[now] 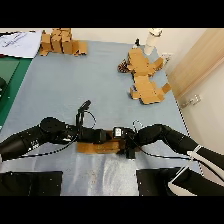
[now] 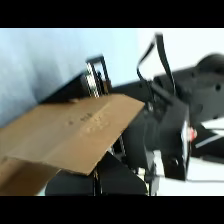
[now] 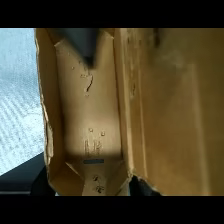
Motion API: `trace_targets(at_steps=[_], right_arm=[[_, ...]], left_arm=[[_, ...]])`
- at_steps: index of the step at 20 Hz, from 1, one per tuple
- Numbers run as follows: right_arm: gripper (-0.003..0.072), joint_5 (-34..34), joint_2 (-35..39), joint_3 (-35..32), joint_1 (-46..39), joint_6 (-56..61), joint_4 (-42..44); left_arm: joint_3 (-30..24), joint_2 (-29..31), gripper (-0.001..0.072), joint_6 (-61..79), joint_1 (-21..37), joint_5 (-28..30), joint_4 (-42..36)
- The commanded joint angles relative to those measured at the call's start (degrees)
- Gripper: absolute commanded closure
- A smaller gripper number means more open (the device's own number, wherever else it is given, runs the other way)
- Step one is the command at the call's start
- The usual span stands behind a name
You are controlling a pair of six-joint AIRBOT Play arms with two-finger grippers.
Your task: Fold the box.
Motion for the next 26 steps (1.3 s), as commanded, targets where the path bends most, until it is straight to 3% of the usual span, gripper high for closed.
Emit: trace_targets(at_steps=[1,6,10,15,17,22,26], right_arm=[[0.0176,0.02,0.04,0.02,0.04,0.02,0.02],[0.0176,0.02,0.04,0.02,0.04,0.02,0.02],[0.0176,0.02,0.04,0.02,0.04,0.02,0.00],[0.0176,0.02,0.04,0.02,0.04,0.02,0.00],[0.0176,0.02,0.04,0.02,0.04,0.02,0.00],[0.0176,0.02,0.04,0.02,0.04,0.02,0.00],[0.0176,0.02,0.04,0.02,0.04,0.02,-0.02]], left_arm=[[-0.20,-2.01,0.0698,4.17,-0.39,10.12,-2.64],[0.61,-9.62,0.0699,6.95,-0.39,13.09,-1.16],[2.91,-10.14,0.0700,6.64,-0.39,14.82,3.04],[3.89,-10.19,0.0700,6.12,-0.04,10.67,4.96],[4.42,-10.19,0.0700,5.31,2.40,5.73,5.22],[5.95,-9.62,0.0700,-8.44,10.23,-5.99,23.89],[6.23,-2.23,0.0700,-2.73,13.00,-4.00,24.22]])
